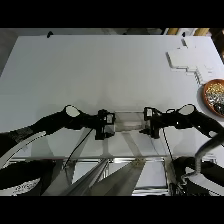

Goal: Fold the box and place the chain.

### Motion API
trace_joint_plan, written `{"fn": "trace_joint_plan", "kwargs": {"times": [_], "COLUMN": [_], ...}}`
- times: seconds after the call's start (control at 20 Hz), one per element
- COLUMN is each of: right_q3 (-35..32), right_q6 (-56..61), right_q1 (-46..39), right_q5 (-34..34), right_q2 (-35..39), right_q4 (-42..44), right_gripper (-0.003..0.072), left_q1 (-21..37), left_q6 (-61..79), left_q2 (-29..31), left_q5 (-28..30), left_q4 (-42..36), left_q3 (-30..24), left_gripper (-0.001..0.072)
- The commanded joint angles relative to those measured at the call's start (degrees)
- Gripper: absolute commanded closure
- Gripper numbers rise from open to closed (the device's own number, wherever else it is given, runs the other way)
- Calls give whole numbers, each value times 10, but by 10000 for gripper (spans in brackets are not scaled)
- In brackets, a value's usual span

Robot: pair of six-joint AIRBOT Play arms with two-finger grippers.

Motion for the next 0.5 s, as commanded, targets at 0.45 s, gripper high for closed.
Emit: {"fn": "trace_joint_plan", "kwargs": {"times": [0.45], "right_q3": [0], "right_q6": [-1], "right_q1": [0], "right_q5": [1], "right_q2": [0], "right_q4": [-1], "right_gripper": [285], "left_q1": [-21], "left_q6": [-2], "left_q2": [-13], "left_q5": [52], "left_q4": [-50], "left_q3": [0], "left_gripper": [17]}}
